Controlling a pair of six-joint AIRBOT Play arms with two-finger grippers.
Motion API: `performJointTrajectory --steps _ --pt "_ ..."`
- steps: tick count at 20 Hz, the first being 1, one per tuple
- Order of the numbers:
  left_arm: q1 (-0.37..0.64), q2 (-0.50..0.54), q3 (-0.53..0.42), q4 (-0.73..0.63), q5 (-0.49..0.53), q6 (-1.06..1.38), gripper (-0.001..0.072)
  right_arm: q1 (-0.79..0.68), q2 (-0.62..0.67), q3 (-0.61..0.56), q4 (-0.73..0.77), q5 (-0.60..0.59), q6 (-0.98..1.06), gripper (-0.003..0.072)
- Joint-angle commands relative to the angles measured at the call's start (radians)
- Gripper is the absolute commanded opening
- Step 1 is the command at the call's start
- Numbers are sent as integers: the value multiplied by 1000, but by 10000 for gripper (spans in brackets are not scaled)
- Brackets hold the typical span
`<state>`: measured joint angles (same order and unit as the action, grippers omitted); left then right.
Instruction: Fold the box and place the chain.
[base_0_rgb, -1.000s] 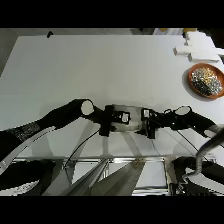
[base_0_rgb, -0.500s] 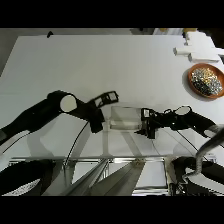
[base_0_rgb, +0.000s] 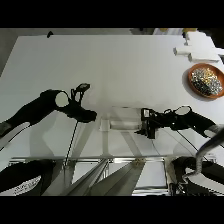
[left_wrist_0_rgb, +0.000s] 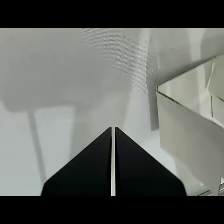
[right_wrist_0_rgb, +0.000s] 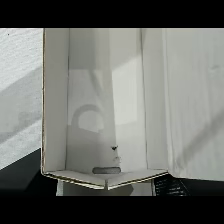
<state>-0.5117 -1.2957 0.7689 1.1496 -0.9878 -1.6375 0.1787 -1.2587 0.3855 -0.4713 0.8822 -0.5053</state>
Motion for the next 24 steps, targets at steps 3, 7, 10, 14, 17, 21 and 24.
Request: performJointTrajectory --steps 3,7,10,14,17,21,24 --pt "-29 -106 -11 -197 57 28 26 0 0 1 0 0 0 339" --pt "-43 -97 -11 -240 60 56 8 0 0 1 0 0 0 339" --pt "-51 -35 -10 -259 69 72 8 0 0 1 0 0 0 339" --pt "-62 18 -10 -264 69 71 13 0 0 1 0 0 0 339" --pt "-89 21 -10 -311 85 109 98 0 0 1 0 0 0 339" --pt "-113 21 -9 -330 113 113 155 0 0 1 0 0 0 339" --pt "-127 19 6 -330 115 113 155 0 0 1 0 0 0 339"
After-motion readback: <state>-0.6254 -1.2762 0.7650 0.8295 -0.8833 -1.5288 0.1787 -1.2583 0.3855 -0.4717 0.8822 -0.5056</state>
